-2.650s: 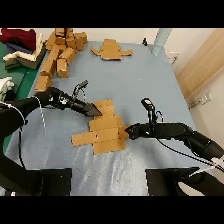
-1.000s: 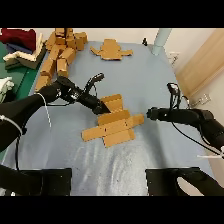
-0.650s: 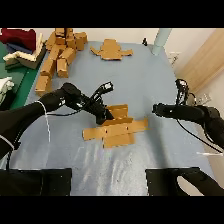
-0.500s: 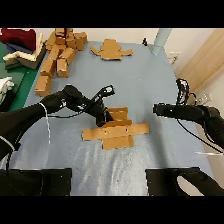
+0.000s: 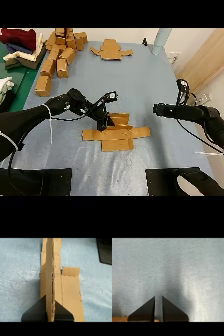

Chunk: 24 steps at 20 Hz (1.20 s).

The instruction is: Fold the box.

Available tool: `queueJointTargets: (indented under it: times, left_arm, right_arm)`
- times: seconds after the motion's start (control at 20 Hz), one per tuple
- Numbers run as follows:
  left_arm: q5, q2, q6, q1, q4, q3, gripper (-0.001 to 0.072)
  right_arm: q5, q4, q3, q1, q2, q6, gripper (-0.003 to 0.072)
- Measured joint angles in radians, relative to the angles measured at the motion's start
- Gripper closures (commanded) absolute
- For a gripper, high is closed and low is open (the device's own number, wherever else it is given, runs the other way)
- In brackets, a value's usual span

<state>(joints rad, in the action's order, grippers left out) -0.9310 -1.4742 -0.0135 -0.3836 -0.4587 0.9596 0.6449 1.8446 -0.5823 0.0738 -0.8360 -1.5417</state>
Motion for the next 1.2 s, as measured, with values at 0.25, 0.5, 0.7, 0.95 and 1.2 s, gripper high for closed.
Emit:
queueJointTargets:
  times: [0.25,0.5,0.7,0.95,1.2]
  left_arm:
    - [-0.002,-0.001,-0.001,0.0,-0.006,0.0,0.07]
    - [0.002,-0.001,-0.001,0.0,-0.01,0.0,0.07]
    - [0.005,-0.001,-0.001,0.0,-0.011,0.0,0.07]
    - [0.006,-0.001,-0.001,0.0,-0.011,0.0,0.07]
    - [0.006,-0.001,-0.001,-0.002,-0.012,0.0,0.07]
  right_arm:
    - [0.009,0.002,0.0,0.001,0.0,0.0,0.0685]
    - [0.093,-0.036,0.0,0.083,0.046,0.002,0.0685]
    - [0.234,-0.1,0.034,0.323,0.144,0.016,0.0685]
    - [0.327,-0.221,0.124,0.788,0.229,0.015,0.0166]
    - [0.337,-0.496,0.161,1.003,0.156,-0.018,0.0166]
